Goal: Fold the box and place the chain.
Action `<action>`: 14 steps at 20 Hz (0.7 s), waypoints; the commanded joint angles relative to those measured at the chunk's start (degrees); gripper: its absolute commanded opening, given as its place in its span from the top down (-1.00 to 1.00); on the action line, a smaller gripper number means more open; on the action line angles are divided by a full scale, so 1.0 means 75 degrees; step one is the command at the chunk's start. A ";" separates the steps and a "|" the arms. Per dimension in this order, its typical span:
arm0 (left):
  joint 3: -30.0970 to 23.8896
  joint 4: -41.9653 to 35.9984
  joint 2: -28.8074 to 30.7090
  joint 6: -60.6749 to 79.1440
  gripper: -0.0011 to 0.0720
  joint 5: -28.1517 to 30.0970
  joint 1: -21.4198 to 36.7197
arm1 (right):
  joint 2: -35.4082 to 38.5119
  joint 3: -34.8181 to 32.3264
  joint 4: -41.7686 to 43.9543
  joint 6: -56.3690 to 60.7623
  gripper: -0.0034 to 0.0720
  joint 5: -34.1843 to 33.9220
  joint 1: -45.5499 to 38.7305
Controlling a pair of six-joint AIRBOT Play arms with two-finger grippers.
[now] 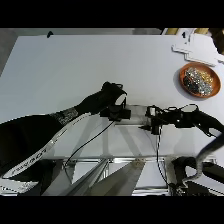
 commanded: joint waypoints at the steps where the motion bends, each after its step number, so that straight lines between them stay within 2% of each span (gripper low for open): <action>1: 0.0009 -0.0058 0.0026 0.0055 0.88 -0.0117 0.0020 | 0.0003 0.0000 -0.0009 -0.0006 -0.30 0.0009 0.0006; 2: 0.0009 -0.0073 0.0058 0.0172 0.85 -0.0175 0.0035 | 0.0006 0.0000 -0.0009 -0.0006 -0.30 0.0009 0.0006; 3: 0.0009 -0.0108 0.0119 0.0367 0.65 -0.0213 0.0064 | 0.0003 0.0000 -0.0009 -0.0006 -0.30 0.0009 0.0006; 4: 0.0009 -0.0187 0.0204 0.0545 0.35 -0.0239 0.0105 | 0.0003 0.0000 -0.0009 -0.0006 -0.30 0.0009 0.0006; 5: 0.0009 -0.0227 0.0321 0.0743 0.17 -0.0259 0.0154 | 0.0006 0.0000 -0.0009 -0.0006 -0.30 0.0009 0.0006; 9: 0.0009 -0.0274 0.1011 0.3040 0.16 -0.0478 0.0525 | 0.0006 0.0000 -0.0009 -0.0006 -0.30 0.0009 0.0006; 10: 0.0009 -0.0274 0.1212 0.3593 0.08 -0.0624 0.0667 | 0.0003 0.0000 -0.0009 -0.0006 -0.30 0.0009 0.0006; 12: 0.0009 -0.0268 0.1670 0.4663 -0.49 -0.0901 0.0935 | 0.0006 0.0000 -0.0009 -0.0006 -0.30 0.0009 0.0006; 13: 0.0003 -0.0271 0.1909 0.5109 -0.59 -0.1154 0.1064 | 0.0006 0.0000 -0.0009 -0.0006 -0.30 0.0009 0.0006; 14: 0.0000 -0.0274 0.2162 0.5627 -0.61 -0.1402 0.1221 | 0.0006 0.0000 -0.0009 -0.0006 -0.30 0.0009 0.0006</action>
